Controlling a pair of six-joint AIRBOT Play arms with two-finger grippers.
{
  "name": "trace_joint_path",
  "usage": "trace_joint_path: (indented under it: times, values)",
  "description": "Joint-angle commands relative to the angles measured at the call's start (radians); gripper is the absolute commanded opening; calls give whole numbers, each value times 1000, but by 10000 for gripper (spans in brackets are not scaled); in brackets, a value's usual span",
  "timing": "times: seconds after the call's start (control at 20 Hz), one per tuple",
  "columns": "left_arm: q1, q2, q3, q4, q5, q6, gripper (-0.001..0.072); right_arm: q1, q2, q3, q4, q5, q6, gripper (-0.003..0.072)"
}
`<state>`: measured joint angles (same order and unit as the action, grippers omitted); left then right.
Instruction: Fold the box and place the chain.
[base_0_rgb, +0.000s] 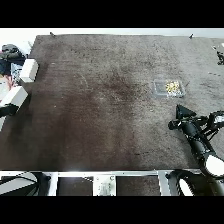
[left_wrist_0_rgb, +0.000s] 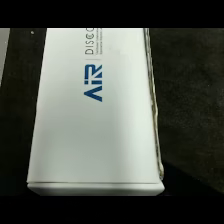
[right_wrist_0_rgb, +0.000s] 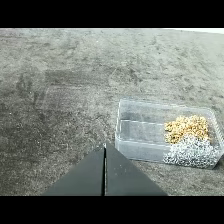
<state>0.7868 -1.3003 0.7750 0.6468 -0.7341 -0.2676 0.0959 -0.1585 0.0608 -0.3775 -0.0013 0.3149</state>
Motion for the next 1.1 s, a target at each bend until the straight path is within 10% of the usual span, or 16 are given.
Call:
trace_joint_path:
  times: [0.0, 0.75, 1.05]
  values:
    - [-5, -55, -6, -7, 47, 39, 7, 0, 0, 0, 0, 0, 0, 12]
    - [-88, -83, -7, -3, 239, -5, 10, 0, 0, 0, 0, 0, 0, 12]
    - [-88, -106, -7, -2, 128, 94, 10, 0, 0, 0, 0, 0, 0, 12]
